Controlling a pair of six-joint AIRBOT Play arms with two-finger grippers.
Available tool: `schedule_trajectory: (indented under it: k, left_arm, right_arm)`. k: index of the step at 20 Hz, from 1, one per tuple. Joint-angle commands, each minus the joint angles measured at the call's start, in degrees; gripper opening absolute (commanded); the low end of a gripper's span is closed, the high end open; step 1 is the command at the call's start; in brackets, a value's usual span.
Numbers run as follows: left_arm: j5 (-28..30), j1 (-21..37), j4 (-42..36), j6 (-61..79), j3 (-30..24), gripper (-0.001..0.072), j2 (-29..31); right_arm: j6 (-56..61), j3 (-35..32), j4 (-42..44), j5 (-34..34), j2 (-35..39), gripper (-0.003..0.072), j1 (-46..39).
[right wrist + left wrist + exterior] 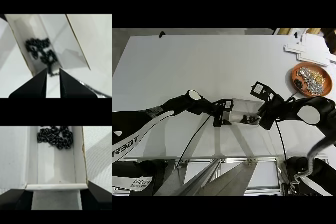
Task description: Fold the box and place the chain.
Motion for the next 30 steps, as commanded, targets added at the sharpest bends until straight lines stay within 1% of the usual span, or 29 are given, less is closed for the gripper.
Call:
schedule_trajectory:
  k: [1,2,3,4,5,6,8,11,13,14,15,17,18,24,25,27,28,29,30]
  left_arm:
    - [-0.1,0.0,0.0,0.0,0.0,0.0207,0.0]
    - [0.0,0.0,0.0,0.0,0.0,0.0207,0.0]
    - [0.0,0.0,0.0,0.0,0.0,0.0207,0.0]
    - [0.0,0.0,0.0,0.0,0.0,0.0207,0.0]
    - [0.0,0.0,0.0,0.0,0.0,0.0207,0.0]
    - [0.0,0.0,0.0,0.0,0.0,0.0207,0.0]
    - [0.0,0.0,0.0,0.0,0.0,0.0207,0.0]
    - [0.0,0.0,0.0,0.0,0.0,0.0207,0.0]
    - [0.0,0.0,0.0,0.0,0.0,0.0207,0.0]
    - [0.0,0.0,0.0,0.0,0.0,0.0207,0.0]
    - [0.0,0.0,0.0,0.0,0.0,0.0207,0.0]
    - [0.0,0.0,0.0,0.0,0.0,0.0207,0.0]
    - [0.0,0.0,0.0,0.0,0.0,0.0207,0.0]
    - [0.0,0.0,0.0,0.0,0.0,0.0207,0.0]
    - [0.0,0.0,0.0,0.0,0.0,0.0207,0.0]
    - [0.0,0.0,0.0,0.0,0.0,0.0207,0.0]
    - [0.0,0.0,0.0,0.0,0.0,0.0207,0.0]
    - [0.0,0.0,0.0,0.0,0.0,0.0207,0.0]
    - [0.0,0.0,0.0,0.0,0.0,0.0207,0.0]
  right_arm:
    - [-8.6,1.5,-0.5,6.7,0.7,0.0176,-6.0]
    - [-15.2,1.4,2.8,7.8,0.6,0.0175,-9.5]
    - [-20.1,0.9,6.1,7.1,0.6,0.0166,-12.3]
    - [-23.9,-0.1,10.3,5.1,0.4,0.0158,-14.6]
    - [-27.4,-1.6,12.7,3.2,0.0,0.0159,-16.3]
    - [-32.4,-3.9,13.5,1.2,-0.4,0.016,-17.5]
    - [-40.1,-9.0,13.5,-1.6,-0.7,0.016,-18.1]
    - [-48.0,-16.2,18.9,-7.6,-0.9,0.0159,-18.1]
    - [-50.2,-19.2,20.9,-12.2,-1.0,0.0159,-18.1]
    - [-51.3,-19.9,21.4,-13.4,-1.2,0.016,-18.1]
    - [-52.6,-20.1,21.9,-13.6,-1.7,0.0164,-18.1]
    - [-54.8,-20.1,24.4,-13.7,-3.9,0.0211,-18.1]
    - [-56.0,-20.1,25.8,-13.7,-5.1,0.0253,-18.1]
    - [-59.1,-20.1,29.4,-15.8,-9.5,0.0258,-18.1]
    - [-60.6,-20.1,30.6,-15.8,-10.0,0.0255,-18.1]
    - [-61.9,-20.1,32.1,-15.8,-10.8,0.0217,-18.1]
    - [-61.9,-20.1,32.0,-15.8,-11.2,0.0216,-18.1]
    - [-61.9,-20.1,32.0,-15.8,-11.5,0.0168,-18.1]
    - [-61.8,-20.1,32.0,-15.8,-11.5,0.0101,-18.1]
